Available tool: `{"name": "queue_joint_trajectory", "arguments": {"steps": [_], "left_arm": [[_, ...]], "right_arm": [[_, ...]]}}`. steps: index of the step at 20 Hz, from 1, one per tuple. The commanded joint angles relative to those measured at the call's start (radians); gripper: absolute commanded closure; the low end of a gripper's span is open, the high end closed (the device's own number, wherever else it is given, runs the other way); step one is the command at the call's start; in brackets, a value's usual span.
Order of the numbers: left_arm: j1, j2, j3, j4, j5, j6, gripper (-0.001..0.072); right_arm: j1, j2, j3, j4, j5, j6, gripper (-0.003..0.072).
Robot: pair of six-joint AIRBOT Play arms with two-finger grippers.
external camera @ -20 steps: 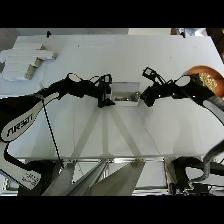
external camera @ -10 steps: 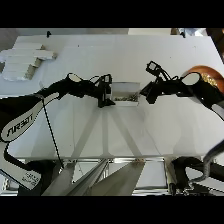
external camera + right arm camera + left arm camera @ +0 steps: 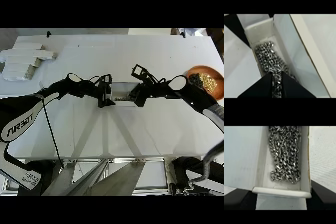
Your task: Fold the box and place the chain.
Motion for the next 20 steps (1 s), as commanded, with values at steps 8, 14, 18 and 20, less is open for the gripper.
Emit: {"name": "queue_joint_trajectory", "arguments": {"steps": [8,14,18,20], "left_arm": [[0.000,0.000,0.000,0.000,0.000,0.000,0.0433],[0.000,0.000,0.000,0.000,0.000,0.000,0.0433],[0.000,0.000,0.000,0.000,0.000,0.000,0.0433],[0.000,0.000,0.000,0.000,0.000,0.000,0.0433]], "right_arm": [[0.042,-0.002,0.000,-0.006,-0.093,0.037,0.0360],[-0.066,0.002,0.000,-0.096,0.058,0.125,0.0381],[-0.219,0.002,-0.001,-0.113,0.249,0.027,0.0398],[-0.264,0.002,-0.002,-0.147,0.248,0.020,0.0398]]}}
